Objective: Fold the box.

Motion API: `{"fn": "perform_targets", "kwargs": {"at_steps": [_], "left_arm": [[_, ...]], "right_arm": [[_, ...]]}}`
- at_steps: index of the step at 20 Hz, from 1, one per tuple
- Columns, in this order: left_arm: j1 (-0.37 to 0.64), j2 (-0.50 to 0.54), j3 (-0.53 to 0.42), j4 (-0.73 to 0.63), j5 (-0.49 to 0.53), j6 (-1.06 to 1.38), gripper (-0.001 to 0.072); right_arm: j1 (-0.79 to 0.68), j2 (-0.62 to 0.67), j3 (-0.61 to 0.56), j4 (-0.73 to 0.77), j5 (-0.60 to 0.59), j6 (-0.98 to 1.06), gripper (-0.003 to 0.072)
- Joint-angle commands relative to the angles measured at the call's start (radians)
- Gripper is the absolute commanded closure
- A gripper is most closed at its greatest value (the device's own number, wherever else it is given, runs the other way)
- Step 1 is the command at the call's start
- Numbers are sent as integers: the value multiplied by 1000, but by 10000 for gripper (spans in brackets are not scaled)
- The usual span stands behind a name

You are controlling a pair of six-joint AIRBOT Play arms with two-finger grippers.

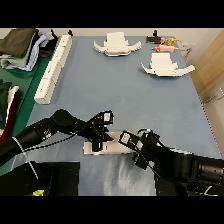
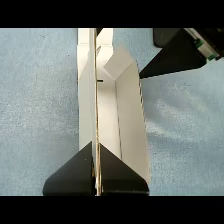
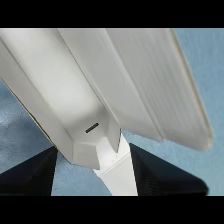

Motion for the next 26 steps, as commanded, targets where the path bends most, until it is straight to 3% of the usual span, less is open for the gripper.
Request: {"fn": "perform_targets", "kwargs": {"at_steps": [1,4,6,10,15,20,26], "left_arm": [[1,0,0,0,0,0,698],[1,0,0,0,0,0,698],[1,0,0,0,0,0,697],[1,0,0,0,0,0,697],[1,0,0,0,0,0,697],[1,0,0,0,0,0,697],[1,0,0,0,0,0,697]], "right_arm": [[-36,2,1,-8,16,-65,-34],[-121,2,1,34,55,-249,-34],[-209,1,1,145,79,-416,-34],[-448,-2,1,533,130,-954,-34],[-676,-86,1,964,80,-1476,-34],[-699,-217,1,1043,79,-1563,-34],[-748,-230,2,1015,32,-1471,-32]]}}
